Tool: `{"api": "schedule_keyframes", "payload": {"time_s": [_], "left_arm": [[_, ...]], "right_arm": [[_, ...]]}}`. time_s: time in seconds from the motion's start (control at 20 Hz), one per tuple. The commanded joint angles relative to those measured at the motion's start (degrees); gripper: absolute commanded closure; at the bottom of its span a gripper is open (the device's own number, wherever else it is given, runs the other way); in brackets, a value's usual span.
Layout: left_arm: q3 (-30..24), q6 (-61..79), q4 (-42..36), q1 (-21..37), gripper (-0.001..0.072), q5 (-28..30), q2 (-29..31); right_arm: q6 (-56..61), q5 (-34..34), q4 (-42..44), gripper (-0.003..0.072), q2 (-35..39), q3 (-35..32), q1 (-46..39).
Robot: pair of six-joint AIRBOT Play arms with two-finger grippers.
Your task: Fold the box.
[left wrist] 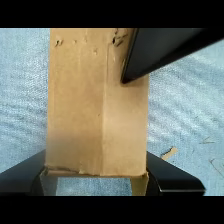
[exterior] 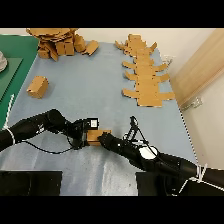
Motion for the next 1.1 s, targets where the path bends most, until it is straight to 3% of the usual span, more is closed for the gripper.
{"api": "schedule_keyframes", "payload": {"time_s": [0.0, 1.05], "left_arm": [[0.1, 0.0, 0.0, 0.0, 0.0486, 0.0, 0.0], [0.1, 0.0, 0.0, 0.0, 0.0486, 0.0, 0.0]], "right_arm": [[0.4, -1.6, 0.4, 0.0690, -1.0, 0.6, 0.9], [1.0, -3.7, 0.3, 0.0688, -1.9, 0.6, 3.0]]}}
